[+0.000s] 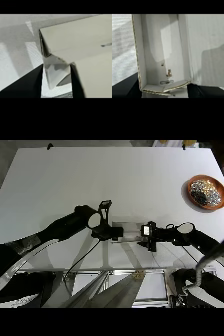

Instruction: Fold the box and place the chain.

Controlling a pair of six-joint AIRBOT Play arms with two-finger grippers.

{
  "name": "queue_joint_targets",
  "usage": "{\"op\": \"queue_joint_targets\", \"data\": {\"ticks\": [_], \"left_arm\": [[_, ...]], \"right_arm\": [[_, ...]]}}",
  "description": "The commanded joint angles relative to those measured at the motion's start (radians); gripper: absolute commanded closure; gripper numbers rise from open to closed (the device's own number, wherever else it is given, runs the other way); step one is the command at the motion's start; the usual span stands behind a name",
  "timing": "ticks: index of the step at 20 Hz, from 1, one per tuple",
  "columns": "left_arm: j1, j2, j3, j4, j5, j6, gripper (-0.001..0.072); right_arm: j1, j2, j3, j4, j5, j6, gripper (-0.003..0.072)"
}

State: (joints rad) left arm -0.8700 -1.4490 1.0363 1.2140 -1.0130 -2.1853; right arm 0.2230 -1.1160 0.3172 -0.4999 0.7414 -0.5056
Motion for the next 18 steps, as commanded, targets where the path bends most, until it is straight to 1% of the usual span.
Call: {"op": "queue_joint_targets", "data": {"ticks": [1, 3, 6, 7, 14, 15, 16, 18], "left_arm": [[-0.039, -0.081, 0.105, 0.090, -0.099, -0.120, 0.0362], [-0.056, -0.122, 0.161, 0.109, -0.130, -0.152, 0.0365], [-0.067, -0.157, 0.209, 0.154, -0.152, -0.232, 0.0369], [-0.067, -0.162, 0.214, 0.159, -0.157, -0.255, 0.0378], [-0.065, -0.169, 0.214, 0.205, -0.163, -0.337, 0.0378], [-0.067, -0.175, 0.214, 0.205, -0.167, -0.337, 0.0379], [-0.071, -0.183, 0.214, 0.204, -0.180, -0.336, 0.0398], [-0.073, -0.196, 0.214, 0.204, -0.204, -0.337, 0.0399]], "right_arm": [[0.000, 0.000, 0.000, 0.000, 0.000, 0.000, 0.0407], [0.000, 0.000, 0.000, 0.000, 0.000, 0.000, 0.0407], [0.000, 0.000, 0.000, 0.000, 0.000, 0.000, 0.0407], [0.000, 0.000, 0.000, 0.000, 0.000, 0.000, 0.0407], [0.000, 0.000, 0.000, 0.000, 0.000, 0.000, 0.0407], [0.000, 0.000, 0.000, 0.000, 0.000, 0.000, 0.0407], [0.000, 0.000, 0.000, 0.000, 0.000, 0.000, 0.0407], [0.000, 0.000, 0.000, 0.000, 0.000, 0.000, 0.0407]]}}
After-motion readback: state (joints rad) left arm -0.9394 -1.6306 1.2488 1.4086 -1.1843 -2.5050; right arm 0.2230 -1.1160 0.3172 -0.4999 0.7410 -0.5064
